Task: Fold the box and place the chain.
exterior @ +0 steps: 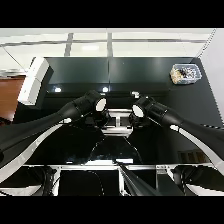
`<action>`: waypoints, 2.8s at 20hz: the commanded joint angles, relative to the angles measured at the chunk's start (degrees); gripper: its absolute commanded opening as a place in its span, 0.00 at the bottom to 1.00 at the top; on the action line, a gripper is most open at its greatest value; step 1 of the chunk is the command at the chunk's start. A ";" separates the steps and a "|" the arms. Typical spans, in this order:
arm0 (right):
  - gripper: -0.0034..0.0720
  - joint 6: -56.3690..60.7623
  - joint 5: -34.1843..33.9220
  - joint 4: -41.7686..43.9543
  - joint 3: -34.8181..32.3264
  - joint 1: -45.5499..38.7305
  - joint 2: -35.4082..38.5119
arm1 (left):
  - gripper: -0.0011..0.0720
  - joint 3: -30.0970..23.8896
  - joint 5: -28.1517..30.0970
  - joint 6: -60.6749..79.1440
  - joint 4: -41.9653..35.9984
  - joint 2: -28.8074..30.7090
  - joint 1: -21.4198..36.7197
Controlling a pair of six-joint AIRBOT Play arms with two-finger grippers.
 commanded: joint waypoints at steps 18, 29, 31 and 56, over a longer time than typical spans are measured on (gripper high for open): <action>0.21 0.07 1.33 0.15 0.07 0.04 -0.26 | 0.06 0.00 0.33 -0.04 -0.04 0.00 -0.02; 0.74 -15.87 9.60 -16.46 0.07 -4.00 21.09 | 0.06 0.00 -0.07 0.00 0.59 0.00 -0.02; 0.74 -15.82 9.22 -25.79 0.07 -7.21 22.56 | 0.06 0.00 -0.35 0.26 0.61 -0.02 -0.02; 0.97 -15.76 -1.16 -9.11 62.10 -56.65 -40.57 | 0.06 0.00 -0.20 0.24 -1.40 -0.17 -0.02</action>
